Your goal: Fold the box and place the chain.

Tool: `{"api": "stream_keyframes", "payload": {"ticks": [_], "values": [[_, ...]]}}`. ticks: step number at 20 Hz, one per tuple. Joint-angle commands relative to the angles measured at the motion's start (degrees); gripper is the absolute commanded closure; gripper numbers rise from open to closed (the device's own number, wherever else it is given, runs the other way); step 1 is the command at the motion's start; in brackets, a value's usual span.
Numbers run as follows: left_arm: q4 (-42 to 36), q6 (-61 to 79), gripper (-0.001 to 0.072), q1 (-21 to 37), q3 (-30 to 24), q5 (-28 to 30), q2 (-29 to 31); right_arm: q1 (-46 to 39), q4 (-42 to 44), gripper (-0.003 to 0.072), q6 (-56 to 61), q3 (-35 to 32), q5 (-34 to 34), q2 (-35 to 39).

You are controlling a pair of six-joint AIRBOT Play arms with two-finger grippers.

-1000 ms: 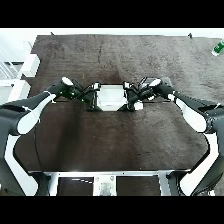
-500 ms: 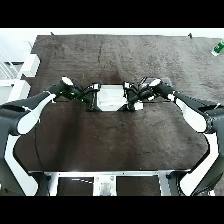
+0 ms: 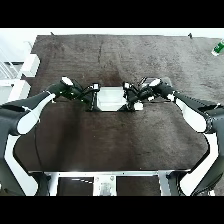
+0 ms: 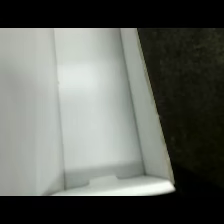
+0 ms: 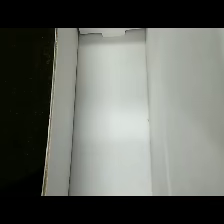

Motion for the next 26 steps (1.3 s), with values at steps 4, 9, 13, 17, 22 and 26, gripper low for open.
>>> {"api": "stream_keyframes", "payload": {"ticks": [4,9,13,17,22,26], "values": [[0.2,0.2,0.0180,0.0,0.0,-0.3,0.0,0.0,0.0,0.0142,-0.1,0.0,-0.1,0.0],[0.2,0.0,0.0181,0.0,0.0,-0.2,0.0,0.0,0.0,0.0142,-0.1,0.0,-0.1,0.0],[0.9,-2.8,0.0035,0.0,0.0,0.0,0.0,-0.1,0.0,0.0141,-0.1,0.0,-0.1,0.0],[2.8,-7.3,0.0032,0.0,0.0,0.5,0.0,-0.1,0.0,0.0141,-0.1,0.0,-0.1,0.0],[2.6,-7.3,0.0032,0.0,0.0,0.7,0.0,-0.1,0.0,0.0142,-0.1,0.0,-0.1,0.0],[2.4,-6.9,0.0158,0.0,0.0,0.5,0.0,-0.1,0.0,0.0141,-0.1,0.0,-0.1,0.0]]}}
